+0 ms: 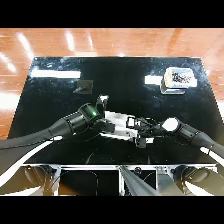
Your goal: Fold the box and place the chain.
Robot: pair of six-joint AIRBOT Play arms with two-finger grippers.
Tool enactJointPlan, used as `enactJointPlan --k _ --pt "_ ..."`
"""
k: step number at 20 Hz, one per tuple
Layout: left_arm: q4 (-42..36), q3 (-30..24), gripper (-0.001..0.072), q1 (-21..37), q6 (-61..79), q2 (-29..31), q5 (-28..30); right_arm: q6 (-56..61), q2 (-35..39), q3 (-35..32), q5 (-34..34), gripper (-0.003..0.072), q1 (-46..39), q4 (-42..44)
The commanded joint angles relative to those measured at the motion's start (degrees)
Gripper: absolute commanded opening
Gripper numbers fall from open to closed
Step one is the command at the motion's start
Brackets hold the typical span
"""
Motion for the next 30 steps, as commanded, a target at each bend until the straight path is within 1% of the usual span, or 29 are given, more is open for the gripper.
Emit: enactJointPlan --k 1,2,4,6,8,11,14,18,20,23,26,30 --pt "-0.63 0.13 0.0017 -0.04 0.13 -0.15 -0.17 1.18 0.02 0.02 0.04 0.0648 0.02 0.24" --pt "-0.63 0.17 0.0017 -0.02 0.09 -0.04 0.61 1.66 0.13 0.02 0.07 0.072 0.02 0.04" --pt "-0.46 0.15 0.0017 0.52 -1.36 0.7 3.02 2.4 0.5 0.02 0.46 0.072 0.0 -0.37" --pt "0.26 0.15 0.0017 1.38 -2.62 1.75 4.02 2.4 1.6 0.07 1.11 0.072 -0.09 -0.87" --pt "0.94 0.15 0.0016 2.47 -3.13 2.67 5.09 2.71 3.17 0.09 1.31 0.072 -0.11 -3.74" --pt "3.48 0.13 0.0018 3.82 -5.46 3.39 8.57 4.46 5.84 0.09 1.73 0.072 -0.11 -7.23" --pt "5.01 -0.13 0.0017 4.72 -6.75 3.93 11.06 9.42 6.69 0.57 1.95 0.072 -0.11 -9.86" --pt "6.71 -2.36 0.0017 4.74 -9.51 5.66 9.81 9.84 6.67 0.61 0.59 0.072 -0.11 -10.8" --pt "6.23 -3.89 0.0017 4.72 -9.49 6.99 9.4 8.92 6.64 0.61 -1.16 0.072 -0.09 -10.54" --pt "5.64 -5.07 0.0017 4.72 -8.55 6.64 7.65 4.0 6.32 0.66 -4.59 0.072 0.07 -6.08" --pt "5.73 -5.14 0.0017 4.74 -7.26 6.43 5.35 -0.48 5.6 0.74 -4.96 0.072 0.48 0.35" --pt "5.86 -5.16 0.0017 4.74 -7.26 5.4 4.85 -0.9 4.31 0.9 -5.4 0.072 2.89 2.29"
